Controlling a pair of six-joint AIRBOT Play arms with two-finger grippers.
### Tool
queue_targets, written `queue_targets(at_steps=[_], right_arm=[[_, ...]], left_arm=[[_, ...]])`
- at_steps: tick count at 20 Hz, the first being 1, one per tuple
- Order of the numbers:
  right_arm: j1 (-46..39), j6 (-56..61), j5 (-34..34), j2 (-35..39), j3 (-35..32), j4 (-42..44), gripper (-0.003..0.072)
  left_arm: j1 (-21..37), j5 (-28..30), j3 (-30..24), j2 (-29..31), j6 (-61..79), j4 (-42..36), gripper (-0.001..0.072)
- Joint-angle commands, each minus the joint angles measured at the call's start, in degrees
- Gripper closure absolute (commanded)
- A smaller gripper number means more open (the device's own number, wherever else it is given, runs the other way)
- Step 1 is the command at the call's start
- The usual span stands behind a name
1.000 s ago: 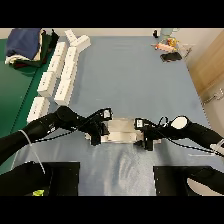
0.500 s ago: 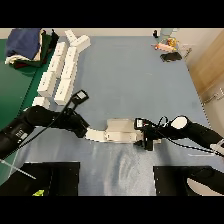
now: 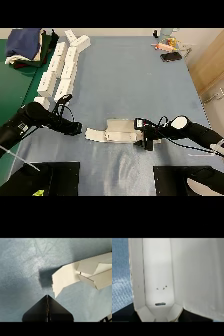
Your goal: Fold the box.
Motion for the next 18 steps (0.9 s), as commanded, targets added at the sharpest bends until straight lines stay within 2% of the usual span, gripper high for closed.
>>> queue_targets(at_steps=[1,5,8,14,18], right_arm=[[0.0,0.0,0.0,0.0,0.0,0.0,0.0183],[0.0,0.0,0.0,0.0,0.0,0.0,0.0183],[0.0,0.0,0.0,0.0,0.0,0.0,0.0183],[0.0,0.0,0.0,0.0,0.0,0.0,0.0183],[0.0,0.0,0.0,0.0,0.0,0.0,0.0183]], left_arm=[[0.3,1.9,-1.9,-5.5,-2.7,-2.2,0.0694],[0.3,4.2,-5.0,-8.3,7.8,-14.6,0.0694],[0.3,3.3,-5.7,-8.2,15.8,-22.2,0.0694],[0.3,2.9,-6.1,-8.2,16.6,-23.2,0.0695],[0.3,0.1,-6.1,-8.2,19.1,-23.2,0.0695]])
